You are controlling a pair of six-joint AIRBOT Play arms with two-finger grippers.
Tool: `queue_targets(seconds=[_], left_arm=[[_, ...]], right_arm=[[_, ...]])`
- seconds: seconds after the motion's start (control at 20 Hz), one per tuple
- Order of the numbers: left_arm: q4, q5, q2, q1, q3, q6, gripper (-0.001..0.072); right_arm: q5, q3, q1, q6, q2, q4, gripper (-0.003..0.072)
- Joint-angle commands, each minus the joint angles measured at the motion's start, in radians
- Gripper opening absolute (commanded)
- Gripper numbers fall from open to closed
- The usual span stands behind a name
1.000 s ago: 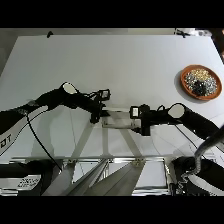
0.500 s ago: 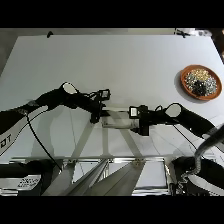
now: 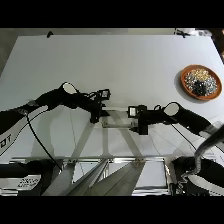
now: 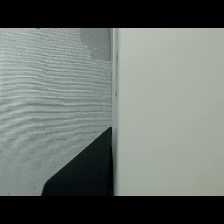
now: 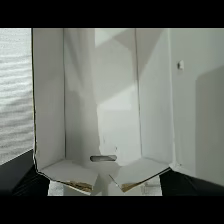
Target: Fold the box and place the chain.
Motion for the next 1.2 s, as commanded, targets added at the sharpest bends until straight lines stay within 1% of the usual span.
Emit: queue_targets(seconds=[0.0,0.05,0.1,0.3,0.35,0.4,0.45,0.6,0.65,0.7,0.75,1.15], left_arm=[[0.0,0.001,0.0,0.0,0.0,0.001,0.0012],[0.0,0.0,0.0,0.0,0.0,0.001,0.0012],[0.0,0.0,0.0,0.0,0.0,0.001,0.0012],[0.0,0.0,0.0,0.0,0.0,0.001,0.0012],[0.0,0.0,0.0,0.0,0.0,0.001,0.0012],[0.0,0.0,0.0,0.0,0.0,0.001,0.0012],[0.0,0.0,0.0,0.0,0.0,0.001,0.0012],[0.0,0.0,0.0,0.0,0.0,0.001,0.0012],[0.0,0.0,0.0,0.0,0.0,0.001,0.0012],[0.0,0.0,0.0,0.0,0.0,0.001,0.0012],[0.0,0.0,0.0,0.0,0.0,0.001,0.0012],[0.0,0.0,0.0,0.0,0.0,0.001,0.0012]], right_arm=[[0.002,0.001,0.002,-0.006,-0.027,0.001,0.0635],[0.002,0.001,0.002,-0.007,-0.031,0.001,0.0572],[0.002,0.001,0.002,-0.007,-0.033,0.001,0.0544],[0.001,0.001,0.002,-0.007,-0.035,0.001,0.0518],[0.001,0.001,0.002,-0.007,-0.036,0.001,0.0496],[0.001,0.001,0.002,-0.007,-0.036,0.0,0.0426],[0.001,0.001,0.002,-0.007,-0.036,-0.001,0.0393],[-0.003,0.001,0.002,-0.007,-0.036,-0.002,0.0387],[-0.003,0.001,0.002,-0.007,-0.036,-0.003,0.037],[-0.003,0.001,0.002,-0.007,-0.036,-0.003,0.032],[-0.003,0.001,0.002,-0.007,-0.036,-0.004,0.0291],[0.003,0.001,0.002,-0.003,-0.034,-0.005,0.0293]])
